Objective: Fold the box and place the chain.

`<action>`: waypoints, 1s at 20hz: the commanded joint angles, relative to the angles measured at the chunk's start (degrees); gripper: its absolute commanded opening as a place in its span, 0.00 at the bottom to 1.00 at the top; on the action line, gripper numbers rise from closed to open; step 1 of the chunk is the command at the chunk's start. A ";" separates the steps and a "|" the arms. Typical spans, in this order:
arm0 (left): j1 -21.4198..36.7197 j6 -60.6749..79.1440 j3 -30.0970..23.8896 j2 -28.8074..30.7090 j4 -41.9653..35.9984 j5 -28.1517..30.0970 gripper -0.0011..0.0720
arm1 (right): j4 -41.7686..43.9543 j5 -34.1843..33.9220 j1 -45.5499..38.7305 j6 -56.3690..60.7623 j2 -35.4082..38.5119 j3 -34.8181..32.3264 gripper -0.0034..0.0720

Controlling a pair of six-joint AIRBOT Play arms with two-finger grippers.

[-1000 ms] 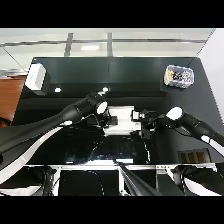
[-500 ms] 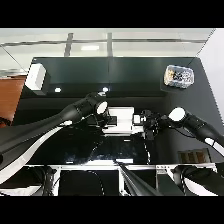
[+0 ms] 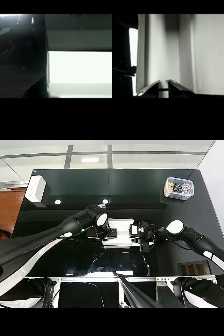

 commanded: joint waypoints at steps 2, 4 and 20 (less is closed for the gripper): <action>0.02 -0.07 0.04 -0.02 -0.07 0.35 0.05 | 9.38 -2.40 0.70 0.00 -1.29 0.04 0.22; 0.02 -0.07 0.04 -0.04 -0.04 0.35 0.05 | 13.09 -2.19 0.70 0.00 -3.65 0.04 0.22; 0.07 -0.07 0.04 -0.04 -0.02 0.37 0.05 | -0.35 13.18 -6.86 41.68 0.09 2.69 0.06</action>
